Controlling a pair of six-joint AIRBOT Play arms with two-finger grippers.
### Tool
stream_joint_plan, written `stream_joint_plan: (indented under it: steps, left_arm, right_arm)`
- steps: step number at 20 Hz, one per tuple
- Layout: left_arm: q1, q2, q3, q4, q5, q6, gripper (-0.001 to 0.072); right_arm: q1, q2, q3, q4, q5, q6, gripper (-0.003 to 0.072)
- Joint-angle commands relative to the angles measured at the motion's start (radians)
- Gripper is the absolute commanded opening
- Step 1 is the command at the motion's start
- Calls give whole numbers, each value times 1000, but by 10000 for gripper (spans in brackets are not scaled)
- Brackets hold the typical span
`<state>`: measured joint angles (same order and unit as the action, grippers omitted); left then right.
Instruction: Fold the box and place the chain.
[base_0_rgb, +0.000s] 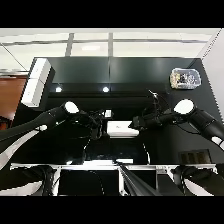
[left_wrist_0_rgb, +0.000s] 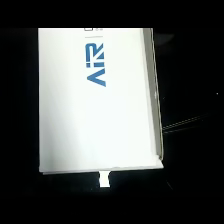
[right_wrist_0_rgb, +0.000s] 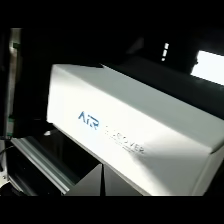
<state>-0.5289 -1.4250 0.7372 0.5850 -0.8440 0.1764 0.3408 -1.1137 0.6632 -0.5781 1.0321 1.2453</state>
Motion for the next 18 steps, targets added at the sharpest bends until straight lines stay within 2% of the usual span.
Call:
stream_joint_plan:
  steps: [1,7,14,18]
  left_arm:
    - [-1,-1,1,2,2,2,295]
    - [-1,-1,1,2,2,2,295]
    - [-1,-1,1,2,4,2,295]
    - [0,-1,1,2,3,2,294]
  right_arm:
    - [45,-21,-5,51,-12,-4,18]
    - [83,-94,-5,50,-101,-3,17]
    - [83,-94,-5,-63,-93,57,17]
    - [83,-92,1,-68,-89,55,17]
